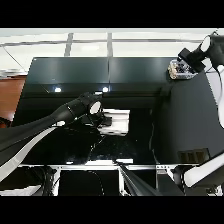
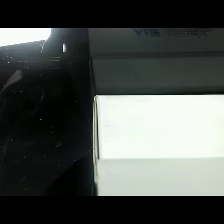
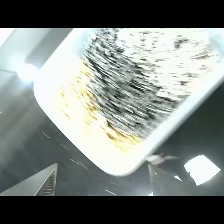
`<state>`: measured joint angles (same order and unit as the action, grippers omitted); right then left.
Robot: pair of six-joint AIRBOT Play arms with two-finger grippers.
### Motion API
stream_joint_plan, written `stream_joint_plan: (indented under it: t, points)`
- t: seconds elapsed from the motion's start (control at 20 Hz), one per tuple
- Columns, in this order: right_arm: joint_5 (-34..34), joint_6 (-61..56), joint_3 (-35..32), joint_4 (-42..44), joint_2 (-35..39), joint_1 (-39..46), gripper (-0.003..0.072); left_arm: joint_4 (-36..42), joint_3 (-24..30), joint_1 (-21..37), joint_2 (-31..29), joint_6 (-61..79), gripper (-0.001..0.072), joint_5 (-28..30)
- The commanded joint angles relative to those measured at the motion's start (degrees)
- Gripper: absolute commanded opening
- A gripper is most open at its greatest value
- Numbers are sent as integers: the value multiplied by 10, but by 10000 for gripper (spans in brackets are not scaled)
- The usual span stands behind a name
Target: Fold the box and place the chain.
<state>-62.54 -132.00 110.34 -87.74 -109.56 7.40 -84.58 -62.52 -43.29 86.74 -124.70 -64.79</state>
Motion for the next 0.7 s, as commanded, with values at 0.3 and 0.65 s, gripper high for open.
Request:
stream_joint_plan:
  t: [0.3, 0.65]
  points:
    - [15, -88, 106, 131, -115, 37, 611, 0, 0, 0, 0, 0, 28, -2]
    - [-14, -85, 102, 125, -118, 39, 609, 0, 0, 0, 0, 0, 28, -3]
